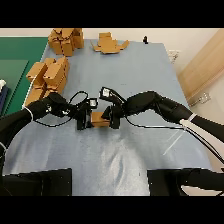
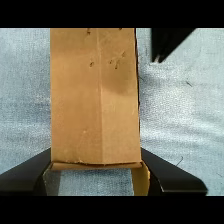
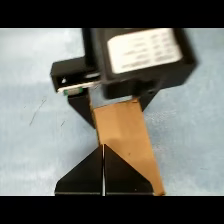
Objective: Fold the box.
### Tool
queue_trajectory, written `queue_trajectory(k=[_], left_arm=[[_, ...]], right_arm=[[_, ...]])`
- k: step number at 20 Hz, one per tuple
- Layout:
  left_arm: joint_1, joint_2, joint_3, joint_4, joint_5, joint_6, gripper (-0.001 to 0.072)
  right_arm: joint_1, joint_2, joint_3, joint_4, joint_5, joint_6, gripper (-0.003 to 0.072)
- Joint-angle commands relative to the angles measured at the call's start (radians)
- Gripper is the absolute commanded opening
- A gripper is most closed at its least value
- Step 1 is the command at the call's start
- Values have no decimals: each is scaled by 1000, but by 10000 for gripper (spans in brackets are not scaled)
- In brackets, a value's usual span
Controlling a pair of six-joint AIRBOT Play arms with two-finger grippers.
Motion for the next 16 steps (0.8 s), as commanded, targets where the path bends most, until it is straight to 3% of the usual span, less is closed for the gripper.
queue_trajectory(k=[1, 9, 13, 16], left_arm=[[0, 0, 0, 0, 2, 0, 295], [0, 0, 0, 0, 2, 0, 295], [0, 0, 0, 0, 2, 0, 294], [0, 0, 0, 0, 3, 1, 294]], right_arm=[[1, -34, 0, 41, 82, 53, 4], [1, -116, 0, 28, -2, 76, 4], [0, -110, 0, 21, 11, 76, 4], [1, -38, 0, 21, 105, 76, 4]])
